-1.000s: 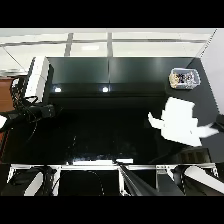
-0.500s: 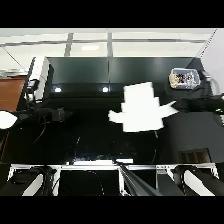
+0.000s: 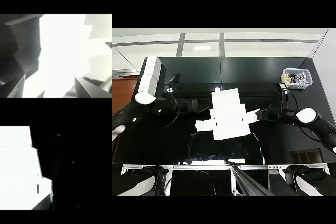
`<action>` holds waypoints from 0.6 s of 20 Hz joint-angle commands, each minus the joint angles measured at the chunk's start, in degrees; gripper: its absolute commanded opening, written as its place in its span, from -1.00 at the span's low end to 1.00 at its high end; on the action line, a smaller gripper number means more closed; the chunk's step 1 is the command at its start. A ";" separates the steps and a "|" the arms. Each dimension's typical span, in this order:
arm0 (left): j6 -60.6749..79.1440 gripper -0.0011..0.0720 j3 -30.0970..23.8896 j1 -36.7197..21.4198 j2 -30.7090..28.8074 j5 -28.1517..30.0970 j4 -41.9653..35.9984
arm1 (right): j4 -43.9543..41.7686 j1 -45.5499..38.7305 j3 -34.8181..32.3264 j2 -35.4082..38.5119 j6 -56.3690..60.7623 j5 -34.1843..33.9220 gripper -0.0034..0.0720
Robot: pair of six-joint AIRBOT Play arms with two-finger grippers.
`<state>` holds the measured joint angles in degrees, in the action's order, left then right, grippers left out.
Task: Fold the box and place the chain.
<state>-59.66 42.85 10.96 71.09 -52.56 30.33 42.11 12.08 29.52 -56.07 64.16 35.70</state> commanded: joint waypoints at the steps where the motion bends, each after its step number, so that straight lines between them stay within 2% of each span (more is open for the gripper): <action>1: 2.25 0.95 9.27 0.50 13.49 -11.26 -3.21 | -0.74 1.38 -0.52 0.07 0.55 -1.62 -0.87; 4: 2.25 0.95 13.14 0.55 20.11 -13.68 -3.17 | -0.76 1.38 -0.52 0.09 0.55 -0.90 -0.87; 10: 4.15 0.95 15.67 0.55 25.57 -13.77 -3.61 | -0.81 1.38 -0.52 0.09 0.55 -0.13 -0.87; 12: 7.58 0.91 18.18 0.85 27.32 -16.48 -3.61 | -1.20 1.38 -0.52 0.09 0.52 0.33 -0.87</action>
<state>-55.57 58.48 11.55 95.68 -66.19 26.94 41.30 13.41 29.02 -56.01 64.62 35.44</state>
